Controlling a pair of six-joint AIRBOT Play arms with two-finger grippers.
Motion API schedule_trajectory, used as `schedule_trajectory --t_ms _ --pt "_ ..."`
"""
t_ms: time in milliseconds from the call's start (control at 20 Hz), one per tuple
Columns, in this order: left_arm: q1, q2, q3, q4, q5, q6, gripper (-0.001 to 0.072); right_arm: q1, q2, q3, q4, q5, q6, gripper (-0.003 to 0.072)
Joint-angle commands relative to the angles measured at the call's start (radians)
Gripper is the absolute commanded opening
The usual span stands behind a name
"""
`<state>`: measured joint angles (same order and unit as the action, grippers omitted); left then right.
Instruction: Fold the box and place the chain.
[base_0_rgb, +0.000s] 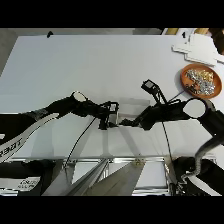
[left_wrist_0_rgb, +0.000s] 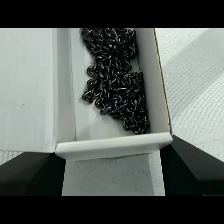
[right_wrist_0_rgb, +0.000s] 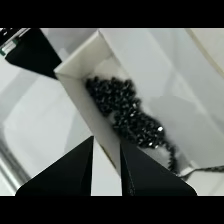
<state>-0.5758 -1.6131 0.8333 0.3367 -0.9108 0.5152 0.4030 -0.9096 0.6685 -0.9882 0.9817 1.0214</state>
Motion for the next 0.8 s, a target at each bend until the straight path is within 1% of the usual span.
schedule_trajectory --t_ms 0,100,150,200,250,300,350,500,550,600,700,750 --pt "0.001 0.0 0.001 0.0 0.0 0.0 0.0207 0.008 -0.009 0.166 -0.183 0.095 0.098 0.0188" --pt "0.001 0.0 0.001 0.0 0.0 0.0 0.0207 0.008 -0.009 0.327 -0.358 0.176 0.186 0.0177" --pt "0.001 0.0 0.001 0.0 0.0 0.0 0.0207 0.007 -0.01 0.379 -0.429 0.196 0.22 0.0177" --pt "0.001 0.0 0.001 0.0 0.0 0.0 0.0207 -0.01 -0.01 0.41 -0.484 0.192 0.266 0.0177" --pt "0.001 0.0 0.001 0.0 0.0 0.0 0.0207 -0.045 -0.013 0.413 -0.513 0.172 0.32 0.0175" --pt "0.001 0.0 0.001 0.0 0.0 0.0 0.0207 -0.092 -0.029 0.413 -0.52 0.176 0.373 0.0139" --pt "0.001 0.0 0.001 0.0 0.0 0.0 0.0207 -0.148 -0.057 0.413 -0.52 0.203 0.419 0.0081" --pt "0.001 0.0 0.001 0.0 0.0 0.0 0.0207 -0.254 -0.187 0.407 -0.523 0.319 0.453 0.0079" --pt "0.001 0.0 0.001 0.0 0.0 0.0 0.0207 -0.262 -0.224 0.393 -0.527 0.321 0.462 0.0082" --pt "0.001 0.0 0.001 0.0 0.0 0.0 0.0207 -0.263 -0.254 0.366 -0.526 0.297 0.467 0.0094" --pt "0.001 0.0 0.001 0.0 0.0 0.0 0.0207 -0.253 -0.295 0.302 -0.527 0.235 0.471 0.0238" --pt "0.001 0.0 0.001 0.0 0.001 0.0 0.0207 -0.245 -0.306 0.267 -0.526 0.207 0.471 0.0273"
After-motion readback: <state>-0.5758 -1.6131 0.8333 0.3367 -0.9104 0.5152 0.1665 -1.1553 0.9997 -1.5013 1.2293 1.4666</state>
